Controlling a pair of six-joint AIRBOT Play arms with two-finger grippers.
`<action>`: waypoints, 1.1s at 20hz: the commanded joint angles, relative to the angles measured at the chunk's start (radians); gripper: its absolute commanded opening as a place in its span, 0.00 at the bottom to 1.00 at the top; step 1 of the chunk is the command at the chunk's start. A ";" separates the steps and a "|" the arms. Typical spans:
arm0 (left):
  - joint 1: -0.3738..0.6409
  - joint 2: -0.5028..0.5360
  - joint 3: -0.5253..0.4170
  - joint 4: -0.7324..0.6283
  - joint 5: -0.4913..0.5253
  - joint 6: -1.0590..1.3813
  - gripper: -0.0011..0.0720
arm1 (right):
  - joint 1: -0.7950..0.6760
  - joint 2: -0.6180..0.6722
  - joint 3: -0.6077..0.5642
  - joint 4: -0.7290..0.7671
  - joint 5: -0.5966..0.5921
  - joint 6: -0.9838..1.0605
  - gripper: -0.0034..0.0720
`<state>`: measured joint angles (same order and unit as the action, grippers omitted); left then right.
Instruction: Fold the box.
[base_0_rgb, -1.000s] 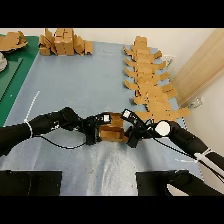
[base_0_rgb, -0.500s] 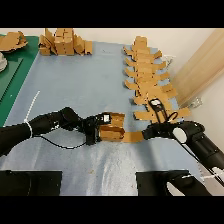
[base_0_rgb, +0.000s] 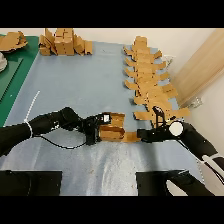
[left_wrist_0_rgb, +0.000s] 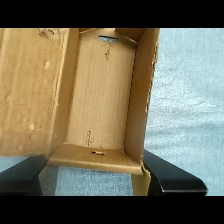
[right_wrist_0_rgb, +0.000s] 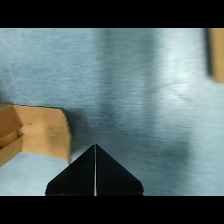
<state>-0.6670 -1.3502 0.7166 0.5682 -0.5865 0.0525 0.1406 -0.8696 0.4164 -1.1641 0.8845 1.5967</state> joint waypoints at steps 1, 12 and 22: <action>0.000 0.000 0.000 0.000 0.000 0.000 0.84 | 0.020 -0.108 -0.008 0.239 -0.055 -0.137 0.05; 0.000 0.000 0.000 0.000 0.000 0.000 0.84 | 0.061 0.073 -0.003 0.335 -0.010 -0.121 0.14; 0.000 0.000 0.000 0.000 0.001 0.001 0.84 | 0.061 0.073 0.016 0.363 -0.008 -0.123 0.51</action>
<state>-0.6670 -1.3502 0.7166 0.5682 -0.5861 0.0525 0.2005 -0.7979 0.4244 -0.8074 0.8749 1.4731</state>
